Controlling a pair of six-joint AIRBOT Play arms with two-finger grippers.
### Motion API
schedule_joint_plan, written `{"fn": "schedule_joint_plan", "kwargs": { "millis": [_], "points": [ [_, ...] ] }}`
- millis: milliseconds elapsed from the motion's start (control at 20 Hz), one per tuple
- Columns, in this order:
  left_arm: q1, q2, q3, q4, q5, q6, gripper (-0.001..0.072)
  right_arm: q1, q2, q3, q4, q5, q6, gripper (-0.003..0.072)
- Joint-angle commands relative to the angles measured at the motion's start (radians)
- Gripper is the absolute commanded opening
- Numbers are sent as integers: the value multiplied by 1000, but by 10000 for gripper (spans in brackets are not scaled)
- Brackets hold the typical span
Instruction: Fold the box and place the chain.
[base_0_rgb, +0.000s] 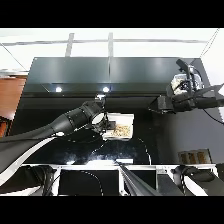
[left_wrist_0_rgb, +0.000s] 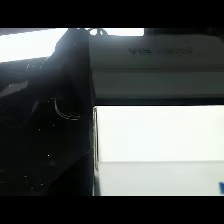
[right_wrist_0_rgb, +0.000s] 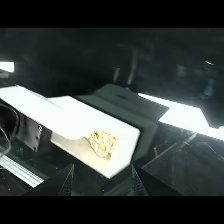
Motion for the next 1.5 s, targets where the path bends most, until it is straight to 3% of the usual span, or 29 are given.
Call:
{"fn": "schedule_joint_plan", "kwargs": {
  "millis": [0,50,250,500,600,750,850,950,1050,1100,1150,1250,1350,1450],
  "points": [
    [7,0,1,-27,5,-64,353,-33,24,0,-30,38,-4,440],
    [7,0,3,-50,1,-64,447,-33,24,0,-29,35,-4,440],
    [7,69,34,-111,-44,164,446,-33,25,0,-29,37,-4,440],
    [82,326,11,36,-206,299,445,-33,26,0,-63,35,-3,440],
    [166,433,-45,71,-212,367,444,-33,26,0,-66,18,0,440],
    [425,522,-187,68,-176,392,445,-33,26,0,-85,8,1,440],
    [618,524,-292,-116,-48,442,444,-33,26,0,-111,2,12,440],
    [761,491,-388,-523,53,807,443,-33,26,0,-121,-2,15,440],
    [826,424,-441,-914,-10,1424,443,-33,26,0,-124,3,15,440],
    [829,389,-446,-995,-82,1720,444,-33,26,0,-130,6,16,440],
    [822,360,-446,-1026,-114,1898,445,-33,26,0,-140,9,16,440],
    [785,317,-446,-1028,-115,2150,715,-33,26,0,-150,8,19,440],
    [731,290,-445,-987,-92,2398,714,-33,26,0,-164,9,19,440],
    [680,269,-444,-964,-12,2484,714,-33,26,0,-163,13,19,440]
  ]
}}
